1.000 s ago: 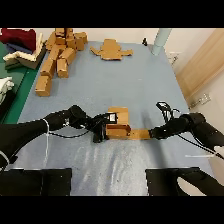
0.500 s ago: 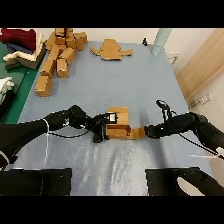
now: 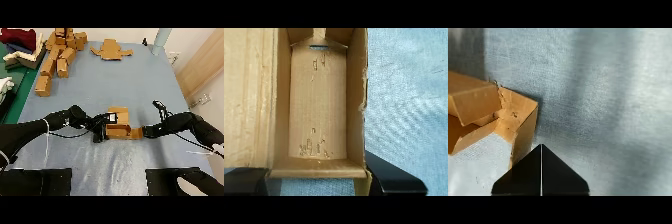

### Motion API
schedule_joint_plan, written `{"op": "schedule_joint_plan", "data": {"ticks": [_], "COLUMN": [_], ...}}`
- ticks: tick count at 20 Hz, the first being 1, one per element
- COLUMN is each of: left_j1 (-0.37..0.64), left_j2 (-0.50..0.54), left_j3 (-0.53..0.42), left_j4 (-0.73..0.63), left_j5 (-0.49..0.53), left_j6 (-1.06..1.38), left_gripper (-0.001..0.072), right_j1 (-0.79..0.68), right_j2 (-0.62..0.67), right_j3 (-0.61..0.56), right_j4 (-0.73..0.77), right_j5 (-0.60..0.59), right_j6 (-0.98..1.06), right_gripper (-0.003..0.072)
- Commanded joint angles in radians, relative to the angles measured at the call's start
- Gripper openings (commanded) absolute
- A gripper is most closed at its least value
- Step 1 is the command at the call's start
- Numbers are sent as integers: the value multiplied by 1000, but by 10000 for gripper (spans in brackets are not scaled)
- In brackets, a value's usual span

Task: Fold the box.

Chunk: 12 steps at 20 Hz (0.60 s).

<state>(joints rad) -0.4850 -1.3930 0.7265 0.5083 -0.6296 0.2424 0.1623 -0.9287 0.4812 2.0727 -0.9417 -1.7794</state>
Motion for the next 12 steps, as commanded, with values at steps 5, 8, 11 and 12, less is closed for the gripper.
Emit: {"op": "schedule_joint_plan", "data": {"ticks": [5,8,11,12], "left_j1": [-1,-1,-1,-1], "left_j2": [0,0,0,0], "left_j3": [0,0,0,0], "left_j4": [0,0,0,0], "left_j5": [0,0,0,0], "left_j6": [0,0,0,0], "left_gripper": [400,401,401,401], "right_j1": [1,1,1,1], "right_j2": [-11,-14,-18,-18], "right_j3": [2,1,1,1], "right_j4": [66,87,107,113], "right_j5": [0,2,6,5], "right_j6": [-88,-89,-107,-107], "right_gripper": [2,2,2,2]}}
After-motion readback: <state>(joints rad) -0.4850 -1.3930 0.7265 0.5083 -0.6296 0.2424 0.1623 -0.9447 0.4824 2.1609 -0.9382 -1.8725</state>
